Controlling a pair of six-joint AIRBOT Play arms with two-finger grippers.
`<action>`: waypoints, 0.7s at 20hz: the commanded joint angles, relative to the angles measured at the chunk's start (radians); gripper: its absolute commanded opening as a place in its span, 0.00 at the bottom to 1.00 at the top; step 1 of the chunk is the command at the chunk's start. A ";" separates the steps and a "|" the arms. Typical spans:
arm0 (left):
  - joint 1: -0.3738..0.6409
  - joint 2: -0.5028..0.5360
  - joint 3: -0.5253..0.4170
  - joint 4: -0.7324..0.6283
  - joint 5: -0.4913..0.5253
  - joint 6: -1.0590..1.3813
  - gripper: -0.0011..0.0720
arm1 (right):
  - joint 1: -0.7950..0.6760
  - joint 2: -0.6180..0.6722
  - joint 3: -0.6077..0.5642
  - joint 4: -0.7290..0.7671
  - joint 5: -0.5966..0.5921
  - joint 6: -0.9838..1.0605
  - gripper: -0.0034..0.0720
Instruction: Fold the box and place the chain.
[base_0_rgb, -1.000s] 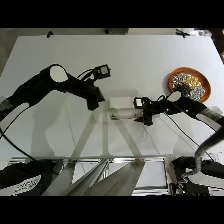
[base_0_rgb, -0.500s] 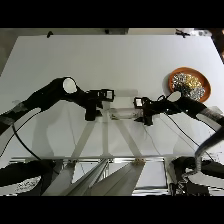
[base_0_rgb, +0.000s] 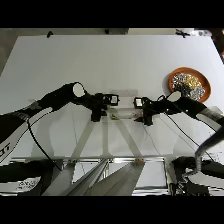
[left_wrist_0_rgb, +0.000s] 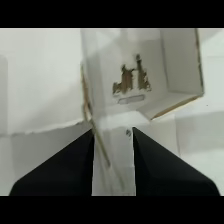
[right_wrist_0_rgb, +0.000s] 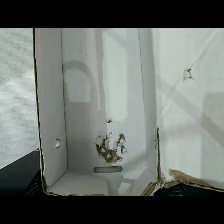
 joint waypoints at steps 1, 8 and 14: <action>-0.028 -0.005 0.000 -0.022 -0.023 0.041 0.27 | 0.000 0.000 0.000 0.000 0.000 0.000 0.55; -0.035 -0.005 0.000 -0.053 -0.036 0.048 0.21 | 0.000 0.000 0.000 0.000 0.000 0.000 0.55; -0.035 -0.005 0.000 -0.106 -0.029 0.051 0.21 | 0.000 0.000 0.000 0.000 0.000 0.000 0.55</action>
